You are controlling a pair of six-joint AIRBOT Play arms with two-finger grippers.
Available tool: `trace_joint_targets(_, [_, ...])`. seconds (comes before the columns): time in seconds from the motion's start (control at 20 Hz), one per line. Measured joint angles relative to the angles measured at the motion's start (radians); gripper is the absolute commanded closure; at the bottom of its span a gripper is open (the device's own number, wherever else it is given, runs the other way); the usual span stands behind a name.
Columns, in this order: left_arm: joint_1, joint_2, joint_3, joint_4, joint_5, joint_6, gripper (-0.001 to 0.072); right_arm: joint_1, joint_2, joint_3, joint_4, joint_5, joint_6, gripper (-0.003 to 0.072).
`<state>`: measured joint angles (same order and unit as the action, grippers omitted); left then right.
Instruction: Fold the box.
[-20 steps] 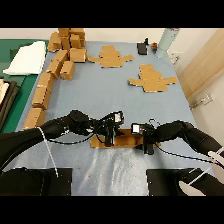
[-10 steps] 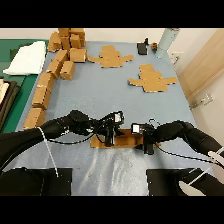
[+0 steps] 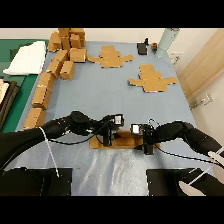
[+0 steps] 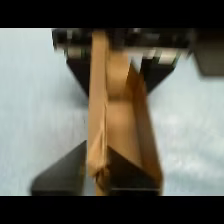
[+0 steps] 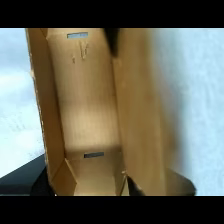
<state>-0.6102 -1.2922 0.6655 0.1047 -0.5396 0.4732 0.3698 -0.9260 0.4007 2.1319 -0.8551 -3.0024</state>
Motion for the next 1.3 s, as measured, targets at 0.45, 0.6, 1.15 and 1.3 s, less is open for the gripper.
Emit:
trace_joint_targets(0.45, [0.044,0.148,-0.009,0.329,0.001,-0.535,0.022,-0.002,0.0,0.0,-0.003,-0.002,0.0,0.0184])
trace_joint_targets(0.6, [0.069,0.211,-0.012,0.528,-0.194,-0.901,0.0696,-0.002,0.0,0.0,-0.004,-0.002,0.0,0.0183])
trace_joint_targets(1.15, [0.012,0.099,0.023,0.226,-0.28,-1.469,0.0696,-0.002,0.0,0.0,-0.004,-0.002,0.0,0.0183])
trace_joint_targets(1.3, [0.043,0.05,0.067,0.149,-0.166,-1.462,0.0696,-0.002,0.0,0.0,-0.004,-0.002,0.0,0.0184])
